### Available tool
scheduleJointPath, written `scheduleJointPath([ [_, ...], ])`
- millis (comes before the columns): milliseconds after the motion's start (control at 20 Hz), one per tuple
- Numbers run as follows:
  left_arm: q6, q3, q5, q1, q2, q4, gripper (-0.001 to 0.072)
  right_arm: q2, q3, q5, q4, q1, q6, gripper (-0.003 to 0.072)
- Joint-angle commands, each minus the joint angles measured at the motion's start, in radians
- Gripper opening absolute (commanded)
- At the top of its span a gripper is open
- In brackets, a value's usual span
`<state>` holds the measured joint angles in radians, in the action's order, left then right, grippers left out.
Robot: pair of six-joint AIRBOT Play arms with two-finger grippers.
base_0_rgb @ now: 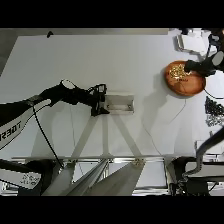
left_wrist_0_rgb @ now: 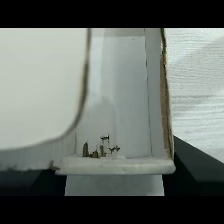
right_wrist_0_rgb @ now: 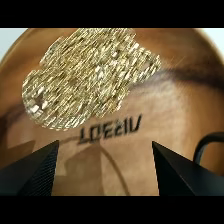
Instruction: Fold the box and place the chain.
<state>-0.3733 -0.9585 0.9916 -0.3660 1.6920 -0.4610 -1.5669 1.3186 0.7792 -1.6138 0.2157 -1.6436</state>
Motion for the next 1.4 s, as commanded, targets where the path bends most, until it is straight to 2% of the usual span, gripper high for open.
scheduleJointPath([
  [0,0.0,0.0,0.0,0.0,0.001,0.0,0.0077,-0.219,0.175,-0.012,0.056,0.032,0.073,0.0676],
  [150,0.0,0.0,0.0,0.0,0.001,0.0,0.0077,-0.329,0.267,-0.019,0.074,0.005,0.082,0.0669],
  [250,0.0,0.0,0.0,0.0,0.001,0.0,0.0077,-0.367,0.277,-0.019,0.074,-0.008,0.082,0.0658],
  [350,0.0,0.0,0.0,0.0,0.001,0.0,0.0077,-0.378,0.277,-0.029,0.074,-0.019,0.081,0.0539],
  [500,0.0,0.0,0.0,0.0,0.001,0.0,0.0077,-0.373,0.277,0.002,0.065,-0.023,0.081,0.025],
  [550,0.0,0.0,0.0,0.0,0.001,0.0,0.0077,-0.369,0.277,0.025,0.061,-0.022,0.081,0.0088],
  [600,0.0,0.0,0.0,0.0,0.001,0.0,0.0077,-0.36,0.277,0.044,0.049,-0.023,0.081,0.0015],
  [850,0.0,0.0,0.0,0.0,0.001,0.0,0.0077,-0.233,0.277,0.125,0.009,-0.023,0.082,0.0014],
  [1000,0.0,0.0,0.001,0.0,0.001,0.0,0.0077,-0.12,0.251,0.24,0.006,-0.037,0.149,0.0013],
  [1100,0.0,0.0,0.0,0.0,0.001,0.0,0.0077,-0.021,0.175,0.294,0.005,-0.061,0.203,0.0013],
  [1350,0.0,0.0,0.0,0.0,0.001,0.0,0.0077,0.289,-0.156,0.324,0.0,-0.194,0.265,0.0013],
])
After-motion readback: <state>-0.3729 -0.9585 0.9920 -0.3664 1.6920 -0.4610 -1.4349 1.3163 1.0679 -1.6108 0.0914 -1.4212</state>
